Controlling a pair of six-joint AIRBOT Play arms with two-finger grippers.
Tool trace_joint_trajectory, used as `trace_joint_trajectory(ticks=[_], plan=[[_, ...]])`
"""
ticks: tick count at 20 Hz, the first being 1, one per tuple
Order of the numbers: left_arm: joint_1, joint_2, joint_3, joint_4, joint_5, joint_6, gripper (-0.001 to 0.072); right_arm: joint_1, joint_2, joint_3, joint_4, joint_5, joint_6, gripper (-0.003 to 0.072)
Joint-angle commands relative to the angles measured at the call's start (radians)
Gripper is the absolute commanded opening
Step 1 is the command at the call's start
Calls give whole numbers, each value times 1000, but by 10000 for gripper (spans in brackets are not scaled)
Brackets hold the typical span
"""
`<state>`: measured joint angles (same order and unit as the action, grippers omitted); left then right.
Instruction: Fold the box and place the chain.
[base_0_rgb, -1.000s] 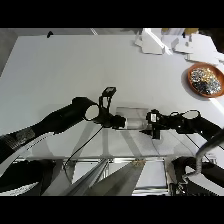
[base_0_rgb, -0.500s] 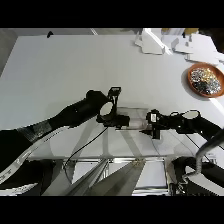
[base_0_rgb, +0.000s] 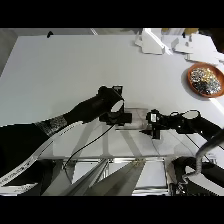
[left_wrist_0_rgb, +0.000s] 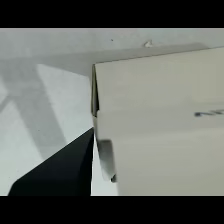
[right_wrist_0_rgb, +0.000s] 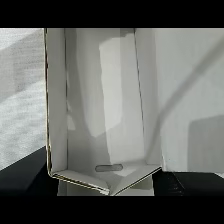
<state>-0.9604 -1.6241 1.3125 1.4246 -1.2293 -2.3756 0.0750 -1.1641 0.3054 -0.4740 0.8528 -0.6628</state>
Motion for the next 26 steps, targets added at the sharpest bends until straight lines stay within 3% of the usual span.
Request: trace_joint_trajectory(ticks=[1,2,3,9,13,26], plan=[[-2,-26,9,35,-23,-59,268,1,0,0,0,0,0,430],[-4,-33,9,35,-22,-61,207,1,0,0,0,0,0,430],[-7,-40,9,36,-19,-60,190,1,0,0,0,0,0,430],[-15,-60,18,27,-13,-50,191,1,0,0,0,0,0,430],[6,-77,89,34,-111,-4,192,1,0,0,0,0,0,430],[-32,-159,92,12,-56,-3,182,1,0,0,0,0,0,430]])
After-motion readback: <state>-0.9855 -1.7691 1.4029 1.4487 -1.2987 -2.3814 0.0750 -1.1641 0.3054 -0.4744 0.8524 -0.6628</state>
